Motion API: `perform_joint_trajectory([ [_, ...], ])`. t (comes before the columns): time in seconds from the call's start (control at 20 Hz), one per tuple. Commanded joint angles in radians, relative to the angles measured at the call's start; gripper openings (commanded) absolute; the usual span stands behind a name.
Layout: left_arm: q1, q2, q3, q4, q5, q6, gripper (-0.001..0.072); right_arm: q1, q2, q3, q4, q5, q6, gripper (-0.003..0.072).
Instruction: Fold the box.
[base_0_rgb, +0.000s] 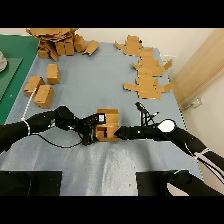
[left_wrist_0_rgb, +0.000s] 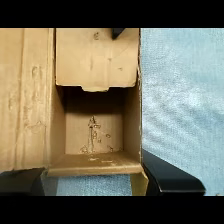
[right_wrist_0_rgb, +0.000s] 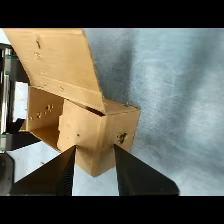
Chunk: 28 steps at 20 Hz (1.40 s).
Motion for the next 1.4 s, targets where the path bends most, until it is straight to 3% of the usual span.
perform_joint_trajectory([
  [0.0, 0.000, 0.001, 0.000, 0.000, 0.000, 0.000, 0.0393, 0.082, -0.018, 0.062, -0.197, -0.039, 0.226, 0.0369],
  [0.2, 0.000, 0.001, 0.000, 0.000, 0.000, 0.000, 0.0393, 0.164, -0.063, 0.144, -0.475, -0.021, 0.523, 0.0359],
  [0.55, 0.000, 0.001, 0.000, 0.000, 0.000, 0.000, 0.0393, 0.302, -0.150, 0.307, -0.861, 0.201, 0.929, 0.0338],
  [0.85, 0.000, 0.001, 0.000, 0.000, 0.000, 0.000, 0.0393, 0.338, -0.198, 0.397, -0.860, 0.216, 0.981, 0.0338],
  [1.15, 0.000, 0.001, 0.000, 0.000, 0.000, 0.000, 0.0393, 0.380, -0.360, 0.519, -0.913, 0.365, 1.077, 0.0338],
  [1.35, 0.000, 0.001, 0.000, 0.000, 0.000, 0.000, 0.0393, 0.414, -0.411, 0.528, -0.909, 0.393, 1.167, 0.0338],
])
